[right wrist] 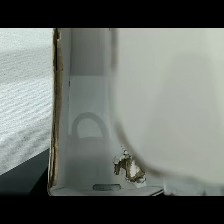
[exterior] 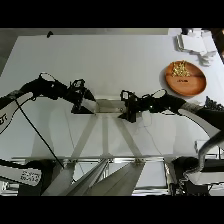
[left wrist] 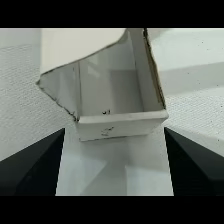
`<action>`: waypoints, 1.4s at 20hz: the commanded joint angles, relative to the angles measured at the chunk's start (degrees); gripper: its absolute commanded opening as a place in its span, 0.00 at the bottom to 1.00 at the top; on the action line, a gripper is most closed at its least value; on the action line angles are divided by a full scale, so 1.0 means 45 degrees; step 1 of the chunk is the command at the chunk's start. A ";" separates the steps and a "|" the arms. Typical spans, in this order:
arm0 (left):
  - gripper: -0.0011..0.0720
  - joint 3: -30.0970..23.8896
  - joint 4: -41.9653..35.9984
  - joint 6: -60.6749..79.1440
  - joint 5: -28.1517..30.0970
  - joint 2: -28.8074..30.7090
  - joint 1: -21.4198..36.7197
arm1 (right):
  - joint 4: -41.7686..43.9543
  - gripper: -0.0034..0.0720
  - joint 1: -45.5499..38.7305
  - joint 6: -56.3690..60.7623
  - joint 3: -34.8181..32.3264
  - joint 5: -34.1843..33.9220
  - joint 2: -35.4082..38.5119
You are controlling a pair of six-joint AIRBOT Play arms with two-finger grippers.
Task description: Fold the box and place the chain.
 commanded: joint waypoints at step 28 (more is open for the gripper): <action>0.12 -0.0165 0.0588 -0.0981 0.2929 -0.0321 -0.1904 | 0.0000 0.57 0.0000 0.0000 -0.0005 0.0000 0.0005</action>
